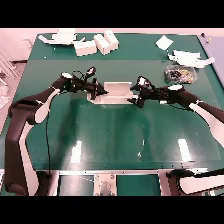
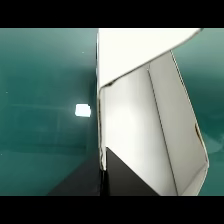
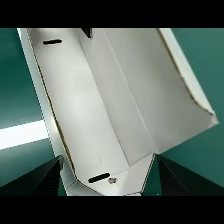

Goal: Fold the box and place the chain.

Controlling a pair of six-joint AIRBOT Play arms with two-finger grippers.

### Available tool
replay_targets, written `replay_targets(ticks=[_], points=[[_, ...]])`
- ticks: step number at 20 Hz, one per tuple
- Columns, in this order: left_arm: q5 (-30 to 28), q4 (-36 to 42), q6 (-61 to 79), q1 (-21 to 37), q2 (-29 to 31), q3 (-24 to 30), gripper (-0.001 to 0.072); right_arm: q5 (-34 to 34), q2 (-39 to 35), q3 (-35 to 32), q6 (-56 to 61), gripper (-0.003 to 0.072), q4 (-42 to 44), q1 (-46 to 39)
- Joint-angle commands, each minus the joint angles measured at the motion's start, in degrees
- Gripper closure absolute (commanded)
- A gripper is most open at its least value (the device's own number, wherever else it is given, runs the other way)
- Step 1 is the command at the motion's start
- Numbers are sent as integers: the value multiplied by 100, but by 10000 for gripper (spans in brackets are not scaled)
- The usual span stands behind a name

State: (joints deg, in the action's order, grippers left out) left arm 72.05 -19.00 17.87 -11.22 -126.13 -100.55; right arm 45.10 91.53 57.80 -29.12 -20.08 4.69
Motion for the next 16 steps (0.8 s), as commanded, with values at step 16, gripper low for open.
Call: replay_targets(ticks=[16], points=[[-4, 2, 2, -2, 0, 2, 691, 1539, 898, 881, -308, 9, -321, -85]])
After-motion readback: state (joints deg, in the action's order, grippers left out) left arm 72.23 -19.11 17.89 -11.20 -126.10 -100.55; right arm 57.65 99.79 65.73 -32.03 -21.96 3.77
